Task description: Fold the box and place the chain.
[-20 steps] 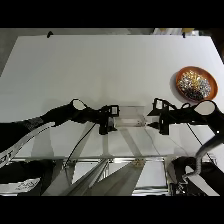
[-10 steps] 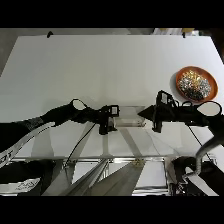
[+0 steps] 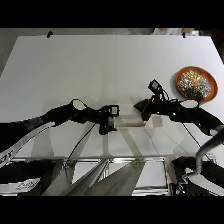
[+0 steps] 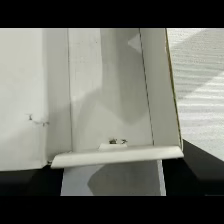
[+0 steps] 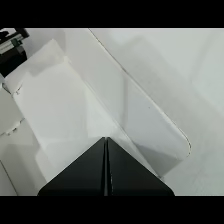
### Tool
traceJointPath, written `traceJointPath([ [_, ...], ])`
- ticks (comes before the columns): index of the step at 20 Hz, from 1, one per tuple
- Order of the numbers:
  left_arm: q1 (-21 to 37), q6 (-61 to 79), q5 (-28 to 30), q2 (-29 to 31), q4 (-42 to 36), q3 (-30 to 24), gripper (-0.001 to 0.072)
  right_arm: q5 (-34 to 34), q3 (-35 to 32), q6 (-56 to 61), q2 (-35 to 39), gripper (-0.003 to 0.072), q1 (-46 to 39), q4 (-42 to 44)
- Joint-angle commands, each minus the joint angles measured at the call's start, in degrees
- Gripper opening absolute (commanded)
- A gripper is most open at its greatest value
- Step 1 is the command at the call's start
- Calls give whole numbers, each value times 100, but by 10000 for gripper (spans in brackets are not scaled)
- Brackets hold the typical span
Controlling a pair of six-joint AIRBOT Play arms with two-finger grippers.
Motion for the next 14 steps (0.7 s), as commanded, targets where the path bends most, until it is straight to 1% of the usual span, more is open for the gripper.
traceJointPath([
  [1, 4, 4, 2, 7, 4, 2, 253, 4, -2, 459, -131, 18, 11, -306],
  [2, 4, 4, 2, 7, 4, 2, 253, 50, -2, 557, -70, 18, 11, -417],
  [4, 4, 4, 0, 7, 4, 2, 253, 122, 0, 525, 295, 18, -9, -463],
  [6, 4, 4, 2, 7, 4, 2, 253, 243, 0, 330, 890, 18, -107, -588],
  [7, 4, 4, 2, 7, 4, 2, 253, 376, 0, 256, 1207, 16, -190, -857],
  [8, 4, 4, 2, 7, 4, 2, 253, 553, 0, 236, 1443, 16, -284, -1222],
  [10, 4, 4, 0, 7, 4, 2, 253, 831, -2, 155, 1751, 16, -402, -2356],
  [13, 4, 4, 2, 7, 4, 2, 253, 1305, -7, 87, 1751, 18, -494, -4393],
  [14, 4, 4, 0, 7, 4, 2, 253, 1375, -20, 85, 1731, 23, -494, -4756],
])
